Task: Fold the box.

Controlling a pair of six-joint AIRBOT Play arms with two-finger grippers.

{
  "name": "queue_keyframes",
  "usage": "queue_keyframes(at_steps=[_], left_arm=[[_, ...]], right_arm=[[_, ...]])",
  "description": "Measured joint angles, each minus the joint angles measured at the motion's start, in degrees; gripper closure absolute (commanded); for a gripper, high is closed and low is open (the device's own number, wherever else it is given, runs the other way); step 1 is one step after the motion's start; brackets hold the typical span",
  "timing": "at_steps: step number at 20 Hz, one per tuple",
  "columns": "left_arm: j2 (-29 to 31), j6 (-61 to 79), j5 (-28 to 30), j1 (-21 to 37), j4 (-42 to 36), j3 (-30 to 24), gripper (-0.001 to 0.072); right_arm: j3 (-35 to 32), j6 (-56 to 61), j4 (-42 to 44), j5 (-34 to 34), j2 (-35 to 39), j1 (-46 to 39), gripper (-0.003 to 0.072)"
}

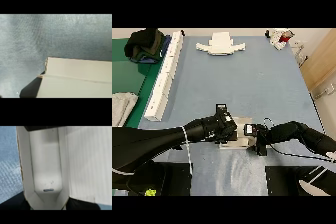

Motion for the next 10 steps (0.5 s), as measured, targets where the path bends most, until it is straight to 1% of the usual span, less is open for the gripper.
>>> queue_keyframes(at_steps=[6,7,8,10], left_arm=[[-0.28,0.13,-0.22,-0.11,0.28,0.09,0.0692],[-0.28,0.39,-0.24,-0.11,0.28,0.09,0.0484],[-0.44,0.52,-0.02,-0.11,0.33,0.04,0.024],[-0.35,0.79,-0.02,-0.11,0.26,0.09,0.0227]], right_arm=[[0.0,0.02,0.0,0.0,0.0,0.0,0.0209],[0.0,0.04,0.02,0.0,0.0,0.0,0.0209],[0.0,0.07,0.02,0.0,0.0,0.0,0.0208],[0.0,0.07,0.02,0.0,0.0,0.0,0.0209]])
